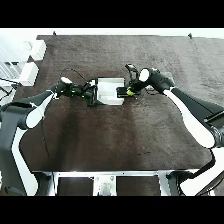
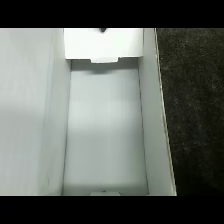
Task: Fold the box and place the chain.
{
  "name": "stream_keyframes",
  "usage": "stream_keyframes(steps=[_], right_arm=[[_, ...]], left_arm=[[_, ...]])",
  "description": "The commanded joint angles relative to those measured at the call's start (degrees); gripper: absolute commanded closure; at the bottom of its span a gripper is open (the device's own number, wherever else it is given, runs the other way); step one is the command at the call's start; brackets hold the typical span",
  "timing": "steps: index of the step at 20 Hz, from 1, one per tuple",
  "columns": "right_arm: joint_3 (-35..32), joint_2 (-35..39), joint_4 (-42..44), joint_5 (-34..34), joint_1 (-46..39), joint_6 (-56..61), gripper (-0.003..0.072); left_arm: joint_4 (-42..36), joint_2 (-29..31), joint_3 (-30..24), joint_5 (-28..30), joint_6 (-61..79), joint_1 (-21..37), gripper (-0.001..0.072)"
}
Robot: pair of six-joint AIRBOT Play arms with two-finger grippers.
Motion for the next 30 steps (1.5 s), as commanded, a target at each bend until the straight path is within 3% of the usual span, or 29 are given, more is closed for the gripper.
stream_keyframes(steps=[1, 6, 15, 18, 24, 30], right_arm=[[4.83, -1.99, -8.87, 4.68, 1.7, 6.73, 0.0241], [9.73, -5.03, -13.92, 8.9, 3.1, 10.51, 0.0254], [14.71, -9.94, -14.53, 14.12, 5.51, 14.58, 0.0286], [14.97, -9.97, -14.67, 14.23, 5.55, 16.87, 0.0383], [15.06, -10.05, -14.99, 14.38, 5.53, 18.38, 0.0437], [15.06, -10.14, -15.06, 14.4, 5.62, 20.83, 0.0614]], left_arm=[[0.02, -0.02, 0.0, -0.07, 0.02, 0.0, 0.04], [0.02, -0.02, 0.0, -0.07, 0.02, 0.0, 0.04], [0.02, -0.02, 0.0, -0.07, 0.02, 0.0, 0.04], [0.02, -0.02, 0.0, -0.07, 0.02, 0.0, 0.04], [0.02, -0.02, 0.0, -0.07, 0.02, 0.0, 0.04], [0.02, -0.02, 0.0, -0.07, 0.02, 0.0, 0.04]])
